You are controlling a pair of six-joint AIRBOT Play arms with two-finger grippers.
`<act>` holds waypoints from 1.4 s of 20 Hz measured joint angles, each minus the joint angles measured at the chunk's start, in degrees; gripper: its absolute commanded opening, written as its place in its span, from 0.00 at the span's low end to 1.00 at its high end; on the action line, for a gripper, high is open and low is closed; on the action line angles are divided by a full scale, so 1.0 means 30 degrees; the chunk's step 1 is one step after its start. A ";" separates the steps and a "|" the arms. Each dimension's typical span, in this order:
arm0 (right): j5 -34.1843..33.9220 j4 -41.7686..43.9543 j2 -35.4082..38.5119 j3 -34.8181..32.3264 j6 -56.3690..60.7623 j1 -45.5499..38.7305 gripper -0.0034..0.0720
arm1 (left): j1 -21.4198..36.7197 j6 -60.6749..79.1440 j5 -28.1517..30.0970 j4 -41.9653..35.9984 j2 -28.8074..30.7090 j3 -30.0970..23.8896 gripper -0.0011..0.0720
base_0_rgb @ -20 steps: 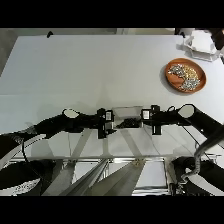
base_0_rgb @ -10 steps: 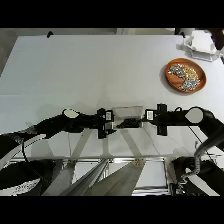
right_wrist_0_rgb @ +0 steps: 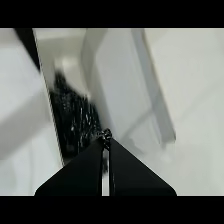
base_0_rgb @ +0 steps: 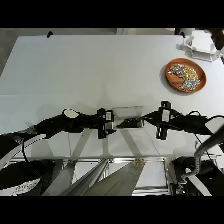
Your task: Fold the box and place the chain.
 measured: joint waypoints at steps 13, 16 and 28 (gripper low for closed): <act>0.0146 1.0295 -0.0255 0.0000 -0.2965 0.0401 0.06 | -0.0007 0.0007 -0.0007 -0.0007 0.0000 0.0000 0.22; -0.0087 1.0542 -0.1931 0.0000 -0.3031 0.1333 0.06 | -0.0007 0.0007 0.0000 0.0000 0.0000 0.0000 0.22; -0.1377 0.6353 -0.6645 0.0000 0.3519 0.2492 0.06 | -0.0007 0.0007 0.0000 0.0000 0.0000 0.0000 0.22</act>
